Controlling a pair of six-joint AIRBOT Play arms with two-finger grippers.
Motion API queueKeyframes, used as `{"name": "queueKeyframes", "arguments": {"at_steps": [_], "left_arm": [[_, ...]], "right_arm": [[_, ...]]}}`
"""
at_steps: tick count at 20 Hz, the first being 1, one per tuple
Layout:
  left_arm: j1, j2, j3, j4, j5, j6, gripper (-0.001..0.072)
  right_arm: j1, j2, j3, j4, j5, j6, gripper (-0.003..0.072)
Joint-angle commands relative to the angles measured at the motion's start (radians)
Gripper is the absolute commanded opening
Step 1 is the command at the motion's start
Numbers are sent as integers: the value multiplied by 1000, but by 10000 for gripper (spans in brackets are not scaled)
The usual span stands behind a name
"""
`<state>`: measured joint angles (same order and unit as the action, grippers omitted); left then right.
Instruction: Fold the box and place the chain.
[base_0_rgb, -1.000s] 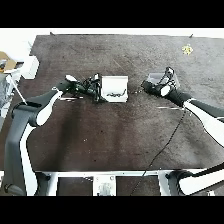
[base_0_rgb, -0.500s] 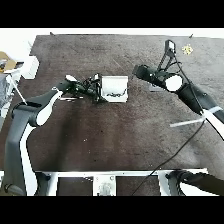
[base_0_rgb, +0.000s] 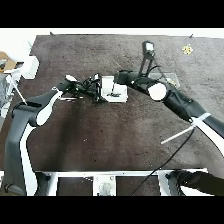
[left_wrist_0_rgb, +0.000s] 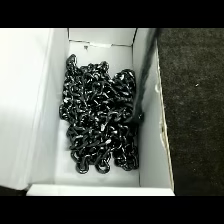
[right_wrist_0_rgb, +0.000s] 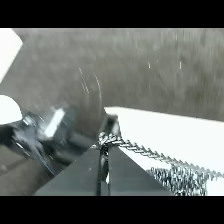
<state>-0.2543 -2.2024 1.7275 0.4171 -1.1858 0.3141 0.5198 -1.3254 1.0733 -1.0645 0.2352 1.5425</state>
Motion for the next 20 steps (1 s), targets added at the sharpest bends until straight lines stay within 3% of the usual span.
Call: {"name": "queueKeyframes", "arguments": {"at_steps": [1,2,3,5,8,12,14,20], "left_arm": [[0,1,0,0,0,0,463],[0,1,0,0,0,0,463],[0,1,0,0,0,0,463],[0,1,0,0,0,0,463],[0,1,0,0,0,0,464],[0,1,0,0,0,0,463],[0,1,0,0,0,0,463],[0,1,0,0,0,0,463]], "right_arm": [[14,-77,1,2,67,-4,414],[4,-74,1,-42,121,-2,359],[-15,-66,1,-92,182,-1,255],[-86,-40,-1,-229,327,68,258],[-226,-19,-28,-435,363,227,259],[-425,-68,-74,-423,275,289,286],[-473,-127,-80,-342,197,290,285],[-439,-264,-73,-168,-48,283,285]]}}
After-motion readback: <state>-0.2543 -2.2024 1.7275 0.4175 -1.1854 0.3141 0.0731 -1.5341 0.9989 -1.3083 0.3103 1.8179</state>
